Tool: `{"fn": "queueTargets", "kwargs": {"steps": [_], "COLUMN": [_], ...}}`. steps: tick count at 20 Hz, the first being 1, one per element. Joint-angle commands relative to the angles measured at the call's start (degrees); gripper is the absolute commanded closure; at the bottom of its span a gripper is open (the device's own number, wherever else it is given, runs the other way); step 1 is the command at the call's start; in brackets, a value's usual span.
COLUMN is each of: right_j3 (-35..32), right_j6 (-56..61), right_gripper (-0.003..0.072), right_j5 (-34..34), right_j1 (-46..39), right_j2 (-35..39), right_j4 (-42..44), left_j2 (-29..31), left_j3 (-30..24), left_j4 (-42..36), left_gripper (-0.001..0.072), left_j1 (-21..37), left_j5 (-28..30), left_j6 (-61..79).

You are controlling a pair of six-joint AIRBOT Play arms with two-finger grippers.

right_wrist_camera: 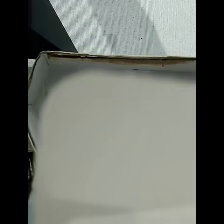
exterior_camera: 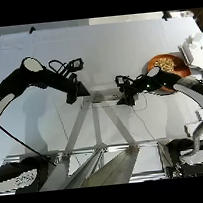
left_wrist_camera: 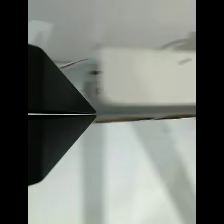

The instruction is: Fold the box and place the chain.

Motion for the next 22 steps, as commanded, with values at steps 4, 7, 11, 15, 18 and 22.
{"fn": "queueTargets", "kwargs": {"steps": [4,7,11,15,18,22], "right_j3": [0.0,0.0,0.0,0.0,0.0,0.0], "right_j6": [0.0,0.0,0.0,0.0,0.0,0.0], "right_gripper": [0.0307,0.0307,0.0307,0.0307,0.0307,0.0307], "right_j5": [0.0,0.0,0.0,0.0,0.0,0.0], "right_j1": [0.0,0.0,0.0,0.0,0.0,0.0], "right_j2": [0.0,0.0,0.0,0.0,0.0,0.0], "right_j4": [0.0,0.0,0.0,0.0,0.0,0.0], "left_j2": [-4.2,-7.7,-11.5,-10.5,-7.6,-1.0], "left_j3": [-0.2,-0.2,-0.2,-0.2,-0.2,-0.2], "left_j4": [-7.2,-7.1,-7.3,-7.1,-6.1,1.6], "left_gripper": [0.0702,0.0702,0.0701,0.0701,0.0701,0.0701], "left_j1": [-0.4,-0.4,-0.4,0.0,0.9,1.2], "left_j5": [18.9,21.6,21.0,18.0,13.2,10.2], "left_j6": [-8.3,-12.3,-15.3,-15.2,-14.9,-14.8]}}
